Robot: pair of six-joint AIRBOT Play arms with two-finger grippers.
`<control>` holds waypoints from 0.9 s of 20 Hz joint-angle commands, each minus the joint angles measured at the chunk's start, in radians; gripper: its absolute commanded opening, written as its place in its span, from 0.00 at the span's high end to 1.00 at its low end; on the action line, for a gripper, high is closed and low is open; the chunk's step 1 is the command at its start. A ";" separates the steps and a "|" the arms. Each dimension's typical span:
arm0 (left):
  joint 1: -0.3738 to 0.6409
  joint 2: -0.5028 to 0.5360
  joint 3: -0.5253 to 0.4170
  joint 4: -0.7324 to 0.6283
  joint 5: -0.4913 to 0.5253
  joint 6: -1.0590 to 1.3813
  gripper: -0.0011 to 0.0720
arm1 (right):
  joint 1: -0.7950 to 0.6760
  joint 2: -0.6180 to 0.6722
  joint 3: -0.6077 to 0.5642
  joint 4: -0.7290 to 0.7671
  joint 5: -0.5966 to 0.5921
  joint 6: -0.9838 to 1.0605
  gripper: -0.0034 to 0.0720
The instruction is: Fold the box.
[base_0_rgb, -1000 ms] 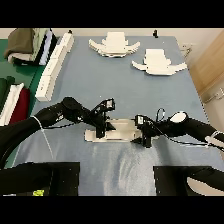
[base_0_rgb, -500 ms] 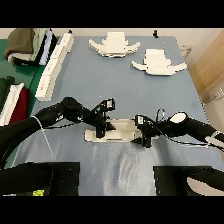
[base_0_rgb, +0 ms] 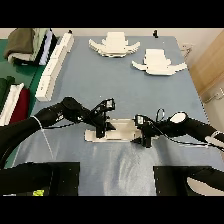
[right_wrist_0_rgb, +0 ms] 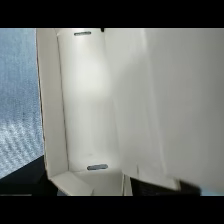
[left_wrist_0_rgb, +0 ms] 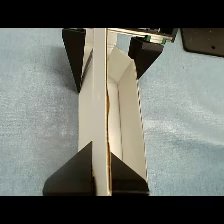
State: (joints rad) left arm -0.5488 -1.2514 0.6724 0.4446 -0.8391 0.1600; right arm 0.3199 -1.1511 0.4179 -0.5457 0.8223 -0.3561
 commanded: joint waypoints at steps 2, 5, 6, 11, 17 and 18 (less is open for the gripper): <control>0.000 0.000 0.000 0.000 -0.001 0.000 0.96 | 0.000 -0.001 0.000 0.000 0.000 0.000 0.24; 0.000 0.000 0.000 0.000 0.002 0.000 0.96 | 0.000 -0.001 0.000 0.000 0.000 0.000 0.24; 0.000 0.000 0.000 0.001 0.001 0.000 0.96 | 0.000 -0.001 0.000 0.000 0.000 0.000 0.24; 0.001 0.012 0.000 0.005 -0.002 -0.003 0.71 | 0.000 -0.001 0.000 0.000 0.000 0.000 0.24; 0.011 0.025 0.000 0.016 -0.008 -0.054 0.27 | 0.000 -0.001 0.000 0.000 0.000 0.000 0.24; 0.023 0.037 0.000 0.043 -0.010 -0.129 0.14 | 0.000 -0.001 0.000 0.000 0.000 0.000 0.24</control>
State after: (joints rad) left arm -0.5396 -1.2285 0.6712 0.4664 -0.8444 0.1253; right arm 0.3202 -1.1515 0.4175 -0.5453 0.8219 -0.3557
